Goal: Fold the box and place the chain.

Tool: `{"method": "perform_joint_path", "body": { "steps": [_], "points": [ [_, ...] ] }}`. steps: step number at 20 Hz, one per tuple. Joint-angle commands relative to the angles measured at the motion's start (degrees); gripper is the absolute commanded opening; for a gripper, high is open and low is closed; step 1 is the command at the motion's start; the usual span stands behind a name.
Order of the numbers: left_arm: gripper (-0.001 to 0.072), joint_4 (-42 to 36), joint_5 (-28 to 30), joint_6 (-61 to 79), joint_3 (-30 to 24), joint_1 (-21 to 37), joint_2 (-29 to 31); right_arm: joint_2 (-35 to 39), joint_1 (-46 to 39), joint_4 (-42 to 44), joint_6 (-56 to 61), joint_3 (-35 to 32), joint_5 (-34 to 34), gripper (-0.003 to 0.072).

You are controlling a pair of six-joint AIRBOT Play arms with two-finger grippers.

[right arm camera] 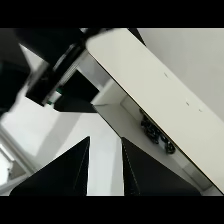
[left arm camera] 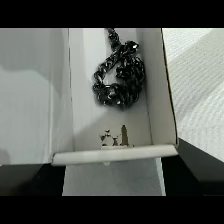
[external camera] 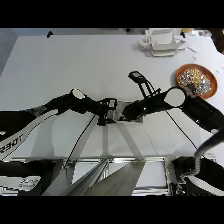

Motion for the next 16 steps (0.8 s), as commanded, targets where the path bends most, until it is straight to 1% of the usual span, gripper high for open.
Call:
{"method": "perform_joint_path", "body": {
  "steps": [1, 4, 5, 6, 7, 9, 12, 13, 14, 15, 16],
  "points": [
    [0.0209, 0.02, 0.02, 0.02, 0.00, 0.04, 0.02, 1.05, -2.25, -0.26, -0.59, 6.58, 4.46, 0.0233],
    [0.0209, 0.02, 0.02, 0.00, 0.00, 0.04, 0.02, 3.02, -8.59, -5.27, 0.55, 12.94, 5.07, 0.0220],
    [0.0209, 0.04, 0.00, 0.02, 0.00, 0.04, 0.02, 3.23, -11.23, -8.57, 1.57, 13.77, 5.05, 0.0189],
    [0.0209, 0.02, 0.02, 0.00, -0.02, 0.04, 0.02, 3.08, -13.66, -12.28, 3.48, 13.75, 5.33, 0.0168],
    [0.0208, 0.02, 0.02, 0.02, 0.00, 0.04, 0.02, 2.36, -15.96, -16.81, 6.05, 13.68, 6.62, 0.0168],
    [0.0209, 0.02, 0.02, 0.02, 0.00, 0.04, 0.02, -0.04, -19.21, -22.80, 9.29, 12.66, 8.92, 0.0169],
    [0.0209, 0.02, 0.02, 0.02, 0.00, 0.04, 0.04, -4.09, -21.09, -24.30, 9.35, 8.15, 7.72, 0.0191],
    [0.0209, 0.02, 0.00, 0.00, 0.00, 0.04, 0.04, -5.88, -21.14, -24.61, 9.35, 6.69, 7.32, 0.0271],
    [0.0209, 0.02, 0.02, 0.02, -0.02, 0.04, 0.02, -7.56, -21.11, -24.79, 9.35, 5.70, 6.95, 0.0406],
    [0.0209, 0.02, 0.02, 0.02, 0.00, 0.04, 0.02, -9.35, -21.11, -24.72, 9.38, 5.07, 6.34, 0.0483],
    [0.0209, 0.02, 0.02, 0.02, 0.00, 0.04, 0.02, -11.08, -21.11, -24.79, 9.38, 4.96, 6.36, 0.0479]
  ]
}}
